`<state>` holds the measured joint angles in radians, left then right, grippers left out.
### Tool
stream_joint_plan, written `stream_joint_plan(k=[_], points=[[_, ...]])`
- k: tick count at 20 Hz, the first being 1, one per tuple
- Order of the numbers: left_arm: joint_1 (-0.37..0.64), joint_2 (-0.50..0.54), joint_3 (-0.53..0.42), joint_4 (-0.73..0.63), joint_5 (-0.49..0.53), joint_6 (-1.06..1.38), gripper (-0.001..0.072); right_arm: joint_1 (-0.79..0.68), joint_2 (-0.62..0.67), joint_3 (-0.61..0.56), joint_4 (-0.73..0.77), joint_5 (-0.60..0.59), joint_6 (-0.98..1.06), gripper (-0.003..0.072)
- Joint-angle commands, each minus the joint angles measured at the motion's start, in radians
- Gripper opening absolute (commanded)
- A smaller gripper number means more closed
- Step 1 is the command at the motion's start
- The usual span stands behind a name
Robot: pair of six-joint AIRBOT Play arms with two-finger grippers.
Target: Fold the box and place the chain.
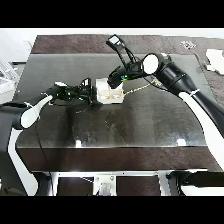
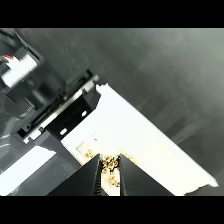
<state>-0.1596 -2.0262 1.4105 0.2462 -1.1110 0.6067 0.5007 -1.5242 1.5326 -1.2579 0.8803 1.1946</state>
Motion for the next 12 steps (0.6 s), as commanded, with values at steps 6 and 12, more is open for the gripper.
stream_joint_plan(k=[6,12], points=[[0.000,0.000,0.000,0.000,0.000,0.000,0.0416,-0.024,-0.069,-0.032,0.016,-0.013,0.002,0.0398],[0.000,0.000,0.000,0.000,0.000,0.000,0.0417,-0.114,-0.025,-0.033,0.011,0.096,0.032,0.0515]])
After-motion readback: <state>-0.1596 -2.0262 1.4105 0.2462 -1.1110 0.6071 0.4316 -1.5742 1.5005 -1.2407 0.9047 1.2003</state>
